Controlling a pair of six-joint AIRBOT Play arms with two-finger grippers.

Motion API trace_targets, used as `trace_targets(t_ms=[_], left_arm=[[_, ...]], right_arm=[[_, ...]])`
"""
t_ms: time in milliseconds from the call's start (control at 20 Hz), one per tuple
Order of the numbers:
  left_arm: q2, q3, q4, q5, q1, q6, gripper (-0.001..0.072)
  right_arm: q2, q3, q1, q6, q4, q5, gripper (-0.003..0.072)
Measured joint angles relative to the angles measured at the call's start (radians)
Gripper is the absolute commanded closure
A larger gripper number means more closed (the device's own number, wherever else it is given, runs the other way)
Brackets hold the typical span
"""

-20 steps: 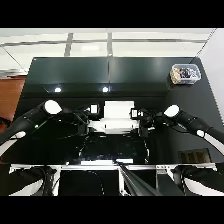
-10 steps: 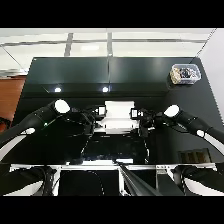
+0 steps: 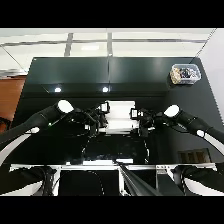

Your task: Fold the box and place the chain.

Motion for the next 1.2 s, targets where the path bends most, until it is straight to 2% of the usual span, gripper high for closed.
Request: trace_targets(t_ms=[250,300,350,400,450,500,550,600,650,700,750,800,850,1050,1200], left_arm=[[-0.032,0.000,-0.054,0.003,-0.006,0.003,0.0557],[-0.035,0.000,-0.057,0.003,-0.006,0.003,0.0630],[-0.037,0.000,-0.055,0.003,-0.007,0.003,0.0659],[-0.039,0.000,-0.048,0.003,-0.007,0.006,0.0583],[-0.040,0.000,-0.042,0.002,-0.007,0.006,0.0326],[-0.041,0.000,-0.034,0.001,-0.007,0.006,0.0342],[-0.041,0.000,-0.029,0.000,-0.007,0.005,0.0509],[-0.042,0.000,-0.018,-0.003,-0.007,0.003,0.0451],[-0.042,0.001,-0.013,-0.006,-0.007,0.003,0.0318],[-0.042,0.002,-0.008,-0.006,-0.007,0.001,0.0299],[-0.042,0.003,-0.003,-0.005,-0.007,-0.002,0.0319],[-0.042,0.005,0.003,-0.008,-0.007,-0.004,0.0539],[-0.042,0.010,0.011,-0.015,-0.007,-0.016,0.0684],[-0.029,0.067,0.125,-0.093,0.009,-0.177,0.0686],[0.029,0.100,0.321,-0.140,0.053,-0.469,0.0686]], right_arm=[[0.000,0.000,0.000,0.000,0.000,0.000,0.0464],[0.000,0.000,0.000,0.000,0.000,0.000,0.0463],[0.000,0.000,0.000,0.000,0.000,0.000,0.0464],[0.000,0.000,0.000,0.000,0.000,0.000,0.0464],[0.000,0.000,0.000,0.000,0.000,0.000,0.0464],[0.000,0.000,0.000,0.000,0.000,0.000,0.0463],[0.000,0.000,0.000,0.000,0.000,0.000,0.0464],[0.000,0.000,0.000,0.000,-0.001,0.000,0.0464],[0.000,0.000,0.000,0.000,0.000,0.000,0.0463],[0.000,0.000,0.000,-0.001,-0.001,0.000,0.0463],[0.000,0.000,0.000,-0.001,-0.001,0.000,0.0463],[0.000,0.000,0.000,-0.001,-0.002,0.000,0.0464],[0.000,0.000,0.000,0.000,-0.001,0.000,0.0463],[0.000,0.000,0.000,0.002,0.002,0.000,0.0463],[0.000,0.000,0.000,0.002,0.001,0.000,0.0464]])
